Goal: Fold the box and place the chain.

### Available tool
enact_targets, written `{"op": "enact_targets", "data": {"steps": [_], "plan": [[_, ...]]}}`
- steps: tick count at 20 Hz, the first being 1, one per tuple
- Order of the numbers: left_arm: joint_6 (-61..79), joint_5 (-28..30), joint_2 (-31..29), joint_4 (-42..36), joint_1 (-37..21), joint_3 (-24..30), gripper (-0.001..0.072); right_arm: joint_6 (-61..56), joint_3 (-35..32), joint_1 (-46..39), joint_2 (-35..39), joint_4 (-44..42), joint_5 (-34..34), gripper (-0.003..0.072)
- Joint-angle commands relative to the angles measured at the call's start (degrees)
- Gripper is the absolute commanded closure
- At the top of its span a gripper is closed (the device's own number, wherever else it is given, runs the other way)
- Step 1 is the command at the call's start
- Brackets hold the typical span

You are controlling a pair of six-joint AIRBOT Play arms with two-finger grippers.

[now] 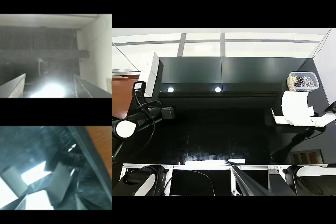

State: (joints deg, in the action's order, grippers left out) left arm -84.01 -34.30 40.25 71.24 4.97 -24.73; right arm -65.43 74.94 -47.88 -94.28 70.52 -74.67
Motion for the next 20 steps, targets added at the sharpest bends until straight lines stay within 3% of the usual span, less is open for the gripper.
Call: {"op": "enact_targets", "data": {"steps": [1,2,4,5,8,9,14,20], "plan": [[0.04,-2.23,0.04,0.00,-0.02,-0.04,0.0001,5.49,0.94,1.60,-1.51,0.24,-5.22,0.0205],[0.04,-2.23,0.04,-0.02,-0.02,-0.04,0.0000,5.49,0.94,1.62,-1.51,0.22,-5.27,0.0209],[0.04,-2.25,0.04,-0.13,-0.02,-0.04,0.0001,5.44,0.94,1.62,-1.51,0.07,-7.28,0.0527],[0.04,-2.23,0.04,-0.20,-0.02,-0.04,0.0001,5.51,0.94,1.62,-1.46,0.04,-8.94,0.0570],[0.04,-2.23,0.04,-0.20,-0.02,-0.04,0.0000,5.49,0.52,1.62,-0.63,-3.02,-12.37,0.0577],[0.04,-2.25,0.04,-0.26,-0.02,-0.04,0.0002,5.49,-0.11,1.79,-0.07,-5.77,-12.76,0.0676],[0.04,-2.36,0.04,-1.75,-0.02,-0.04,0.0004,10.69,-9.14,7.58,6.36,-17.27,-11.98,0.0681],[0.00,-2.19,0.04,-3.26,-0.02,-0.04,0.0003,18.21,-28.92,19.41,25.24,-35.28,1.86,0.0681]]}}
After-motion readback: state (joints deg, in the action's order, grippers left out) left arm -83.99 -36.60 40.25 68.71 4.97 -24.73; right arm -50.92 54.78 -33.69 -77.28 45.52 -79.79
